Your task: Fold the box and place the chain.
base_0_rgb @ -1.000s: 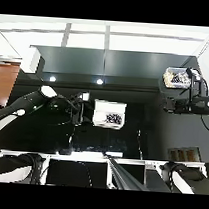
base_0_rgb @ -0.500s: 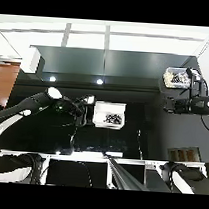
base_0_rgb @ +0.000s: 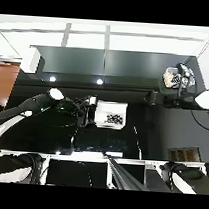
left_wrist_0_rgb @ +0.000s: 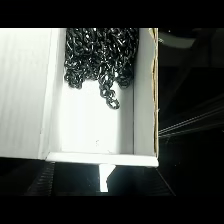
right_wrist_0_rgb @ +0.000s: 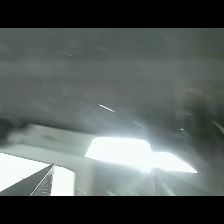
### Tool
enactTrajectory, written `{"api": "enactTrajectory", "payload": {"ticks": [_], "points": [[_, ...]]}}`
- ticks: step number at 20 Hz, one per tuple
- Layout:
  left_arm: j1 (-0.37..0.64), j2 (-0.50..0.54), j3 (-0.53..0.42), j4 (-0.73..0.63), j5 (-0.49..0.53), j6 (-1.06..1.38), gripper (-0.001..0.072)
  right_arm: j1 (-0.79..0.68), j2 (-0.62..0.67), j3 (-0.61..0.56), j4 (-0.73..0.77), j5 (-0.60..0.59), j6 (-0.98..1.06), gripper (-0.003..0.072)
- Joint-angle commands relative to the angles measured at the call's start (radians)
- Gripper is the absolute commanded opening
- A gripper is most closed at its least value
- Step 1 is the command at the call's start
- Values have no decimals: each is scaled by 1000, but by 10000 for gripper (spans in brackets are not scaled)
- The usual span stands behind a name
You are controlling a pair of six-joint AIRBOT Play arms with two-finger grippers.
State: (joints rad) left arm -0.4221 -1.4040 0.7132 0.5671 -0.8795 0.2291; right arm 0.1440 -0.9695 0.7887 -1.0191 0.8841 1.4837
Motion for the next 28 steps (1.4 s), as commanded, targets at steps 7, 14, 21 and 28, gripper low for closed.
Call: {"api": "enactTrajectory", "payload": {"ticks": [7,14,21,28], "points": [[-2,-1,1,0,12,-1,351,230,-284,56,311,-179,-712,712],[-2,0,1,0,12,-1,351,235,-216,108,204,138,-1069,711],[-2,0,1,0,11,-1,351,300,-217,64,173,84,-1107,712],[-2,0,1,0,11,-1,351,334,-216,64,180,151,-1110,711]]}}
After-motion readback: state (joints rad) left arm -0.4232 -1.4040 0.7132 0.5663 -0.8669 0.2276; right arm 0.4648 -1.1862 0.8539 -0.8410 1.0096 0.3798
